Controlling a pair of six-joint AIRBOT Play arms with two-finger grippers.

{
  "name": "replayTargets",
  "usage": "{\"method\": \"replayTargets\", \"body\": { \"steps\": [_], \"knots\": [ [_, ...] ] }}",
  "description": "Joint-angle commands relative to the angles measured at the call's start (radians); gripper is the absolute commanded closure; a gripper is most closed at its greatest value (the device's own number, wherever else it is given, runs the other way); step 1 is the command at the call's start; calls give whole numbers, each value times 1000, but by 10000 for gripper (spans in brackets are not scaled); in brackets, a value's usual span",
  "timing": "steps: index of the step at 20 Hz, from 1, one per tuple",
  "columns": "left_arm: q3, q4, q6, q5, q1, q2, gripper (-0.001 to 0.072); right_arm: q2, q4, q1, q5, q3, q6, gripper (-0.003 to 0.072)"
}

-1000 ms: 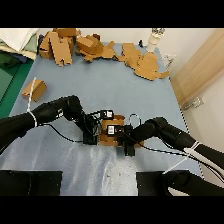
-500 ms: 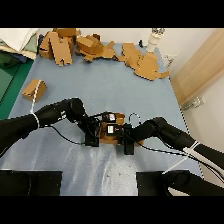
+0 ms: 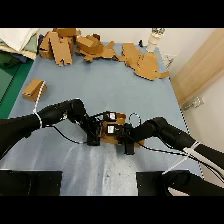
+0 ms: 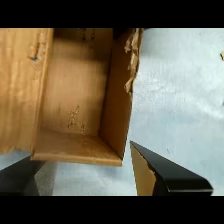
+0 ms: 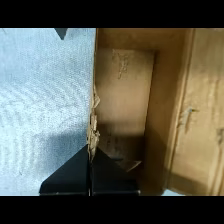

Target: Fold the box.

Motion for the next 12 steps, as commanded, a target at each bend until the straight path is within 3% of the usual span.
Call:
{"method": "replayTargets", "body": {
  "steps": [1,7,10,12],
  "knots": [
    [0,-75,-19,-3,-1,-1,11,-1,3,1,-3,0,0,680],
    [-20,20,83,-85,41,-1,11,-1,-16,1,-6,0,0,680],
    [-94,-184,297,-203,183,38,11,-1,-11,1,-9,0,0,680],
    [-150,-306,437,-240,309,119,12,-1,-11,1,-20,0,1,680]
  ]
}}
